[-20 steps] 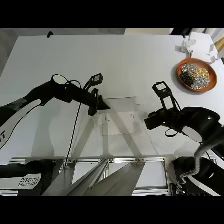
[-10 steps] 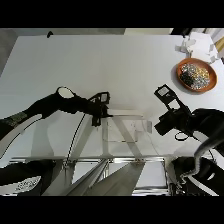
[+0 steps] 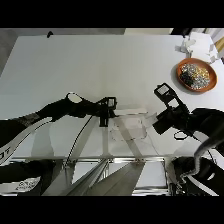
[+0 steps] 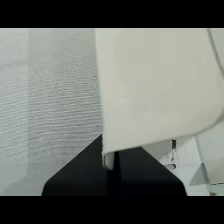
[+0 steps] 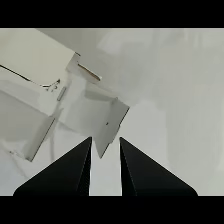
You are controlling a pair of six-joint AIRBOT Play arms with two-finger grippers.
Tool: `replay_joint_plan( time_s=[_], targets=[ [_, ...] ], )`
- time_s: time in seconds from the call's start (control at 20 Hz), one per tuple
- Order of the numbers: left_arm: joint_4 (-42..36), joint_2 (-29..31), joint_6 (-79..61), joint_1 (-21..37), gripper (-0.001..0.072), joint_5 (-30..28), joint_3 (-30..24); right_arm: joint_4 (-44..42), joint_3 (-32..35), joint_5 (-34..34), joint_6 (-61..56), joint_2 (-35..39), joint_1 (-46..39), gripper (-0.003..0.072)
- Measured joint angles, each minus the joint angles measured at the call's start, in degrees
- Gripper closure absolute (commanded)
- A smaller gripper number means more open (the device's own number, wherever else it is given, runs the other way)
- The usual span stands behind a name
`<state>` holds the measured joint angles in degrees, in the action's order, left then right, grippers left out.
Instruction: Fold the box and place the chain.
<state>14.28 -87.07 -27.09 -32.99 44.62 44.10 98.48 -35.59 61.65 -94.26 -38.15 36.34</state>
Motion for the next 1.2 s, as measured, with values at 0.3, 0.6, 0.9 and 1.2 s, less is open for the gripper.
replay_joint_plan(
  time_s=[0.3,0.6,0.9,1.2],
  targets=[
    [2.51,-0.31,-0.79,-0.22,0.0708,-0.42,0.02,-0.13,0.00,-0.20,0.02,0.00,0.00,0.0486],
    [3.67,-0.37,-0.92,-0.22,0.0705,-0.63,0.02,-0.17,0.00,-0.24,0.02,0.00,0.00,0.0486],
    [4.04,-0.31,-0.96,-0.24,0.0702,-0.68,0.00,-0.15,0.00,-0.55,0.04,0.00,0.00,0.0487],
    [4.66,-0.35,-0.31,-0.11,0.0709,-0.13,1.25,-0.13,0.00,-0.94,0.09,0.00,0.00,0.0487]
  ],
)
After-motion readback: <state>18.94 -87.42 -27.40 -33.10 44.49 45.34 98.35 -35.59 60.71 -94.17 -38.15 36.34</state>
